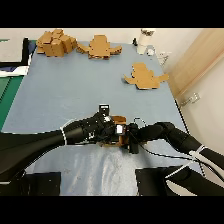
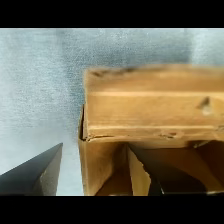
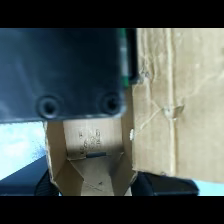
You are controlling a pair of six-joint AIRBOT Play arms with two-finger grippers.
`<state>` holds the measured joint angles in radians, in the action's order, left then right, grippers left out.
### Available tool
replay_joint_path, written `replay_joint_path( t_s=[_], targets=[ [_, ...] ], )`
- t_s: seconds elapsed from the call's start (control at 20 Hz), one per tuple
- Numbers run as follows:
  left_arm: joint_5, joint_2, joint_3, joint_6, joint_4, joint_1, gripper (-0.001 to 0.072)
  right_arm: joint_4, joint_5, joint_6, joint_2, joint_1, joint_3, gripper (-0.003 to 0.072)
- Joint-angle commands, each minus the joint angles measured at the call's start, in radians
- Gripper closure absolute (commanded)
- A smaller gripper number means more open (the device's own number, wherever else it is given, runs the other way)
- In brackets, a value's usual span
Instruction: Fold the box.
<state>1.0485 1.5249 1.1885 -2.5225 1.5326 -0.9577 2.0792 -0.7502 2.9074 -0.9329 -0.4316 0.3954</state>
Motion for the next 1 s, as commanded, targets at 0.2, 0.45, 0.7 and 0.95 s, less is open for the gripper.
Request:
replay_joint_path(
  t_s=[0.2,0.45,0.7,0.95],
  targets=[
    [-0.019,0.004,0.001,-0.017,0.002,0.024,0.0121,0.0,0.0,0.0,-0.001,0.0,0.0,0.0151],
    [-0.019,0.031,0.001,-0.025,-0.009,0.024,0.0122,0.0,0.0,0.0,-0.001,0.0,0.0,0.0151],
    [-0.029,0.035,0.001,-0.04,0.013,0.024,0.0442,0.0,0.0,0.0,-0.001,0.0,0.0,0.0151],
    [-0.029,0.035,0.001,-0.036,0.014,0.024,0.0668,0.0,0.0,0.0,-0.001,0.0,0.0,0.0151]
  ],
)
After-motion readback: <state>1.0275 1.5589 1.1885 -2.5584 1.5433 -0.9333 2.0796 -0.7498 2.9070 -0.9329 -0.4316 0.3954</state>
